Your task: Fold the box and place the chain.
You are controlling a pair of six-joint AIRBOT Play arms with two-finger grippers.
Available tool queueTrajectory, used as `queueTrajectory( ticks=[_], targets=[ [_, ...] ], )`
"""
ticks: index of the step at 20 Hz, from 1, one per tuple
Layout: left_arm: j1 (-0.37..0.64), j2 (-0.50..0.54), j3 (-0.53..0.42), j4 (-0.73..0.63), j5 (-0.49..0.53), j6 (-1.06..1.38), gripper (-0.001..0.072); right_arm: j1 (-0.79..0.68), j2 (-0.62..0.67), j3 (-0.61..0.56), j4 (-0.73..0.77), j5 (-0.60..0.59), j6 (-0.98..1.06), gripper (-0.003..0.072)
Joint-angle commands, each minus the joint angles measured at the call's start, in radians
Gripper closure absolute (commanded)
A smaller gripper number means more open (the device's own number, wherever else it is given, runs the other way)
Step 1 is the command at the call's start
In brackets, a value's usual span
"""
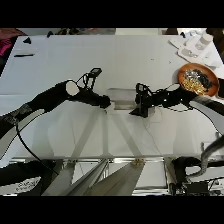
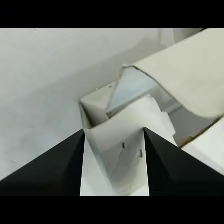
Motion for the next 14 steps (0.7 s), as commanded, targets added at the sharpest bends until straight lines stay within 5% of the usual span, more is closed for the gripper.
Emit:
queueTrajectory(
  ticks=[1, 14],
  targets=[
    [-0.011, -0.001, 0.017, 0.014, -0.001, -0.071, 0.0319, 0.000, 0.000, 0.000, 0.002, -0.001, 0.003, 0.0184],
    [-0.020, -0.001, 0.020, 0.081, 0.034, -0.119, 0.0319, -0.001, 0.000, 0.000, 0.002, -0.001, 0.003, 0.0184]
  ],
)
